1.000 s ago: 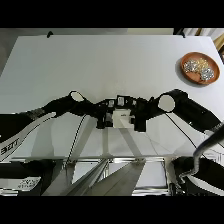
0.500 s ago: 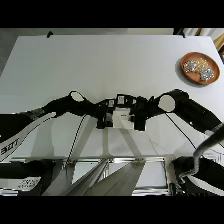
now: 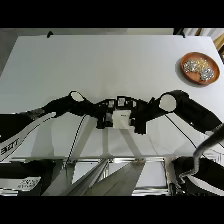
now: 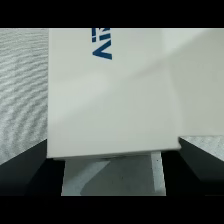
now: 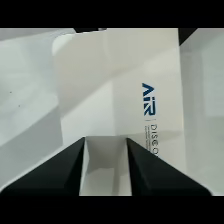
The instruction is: Fold the box and place the chain.
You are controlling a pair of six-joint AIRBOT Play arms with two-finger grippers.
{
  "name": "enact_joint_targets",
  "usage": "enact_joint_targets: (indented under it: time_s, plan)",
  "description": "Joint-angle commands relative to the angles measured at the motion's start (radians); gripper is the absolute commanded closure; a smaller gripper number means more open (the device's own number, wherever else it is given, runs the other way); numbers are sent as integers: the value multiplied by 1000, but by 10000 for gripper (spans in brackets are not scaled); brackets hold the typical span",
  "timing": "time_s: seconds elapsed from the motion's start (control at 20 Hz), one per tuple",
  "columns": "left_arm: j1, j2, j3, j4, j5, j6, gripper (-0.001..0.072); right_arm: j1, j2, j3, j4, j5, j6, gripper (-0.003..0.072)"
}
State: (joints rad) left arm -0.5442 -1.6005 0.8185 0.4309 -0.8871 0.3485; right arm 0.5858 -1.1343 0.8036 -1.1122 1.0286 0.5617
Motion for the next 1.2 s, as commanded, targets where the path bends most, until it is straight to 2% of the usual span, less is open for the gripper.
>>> enact_joint_targets:
  time_s: [0.0, 0.15, 0.25, 0.5, 0.6, 0.8, 0.95, 1.05, 1.15]
  plan:
    - [0, 0, 0, -1, 0, -1, 502, 1, 1, -29, 5, -26, -6, 278]
    - [0, 0, 0, -1, 0, -1, 502, 1, 1, -32, -43, -86, 15, 286]
    - [0, 0, 0, -1, 0, -1, 502, 1, 1, -32, -63, -94, 15, 346]
    - [0, 0, 0, -1, 0, -1, 502, 1, 1, -32, -69, -101, 14, 390]
    - [0, 0, 0, -1, 0, -1, 502, 1, 1, -32, -69, -103, 14, 438]
    - [0, 0, 0, -1, 0, -1, 502, 1, 1, -32, -63, -102, 14, 440]
    - [0, 0, 0, -1, 0, -1, 502, 1, 1, -32, -4, -93, -31, 438]
    - [0, 0, 0, -1, 0, -1, 502, 15, 1, -33, 8, -90, -68, 398]
    - [0, 0, 0, -1, 0, -1, 502, 26, 1, -34, -3, -106, -69, 398]
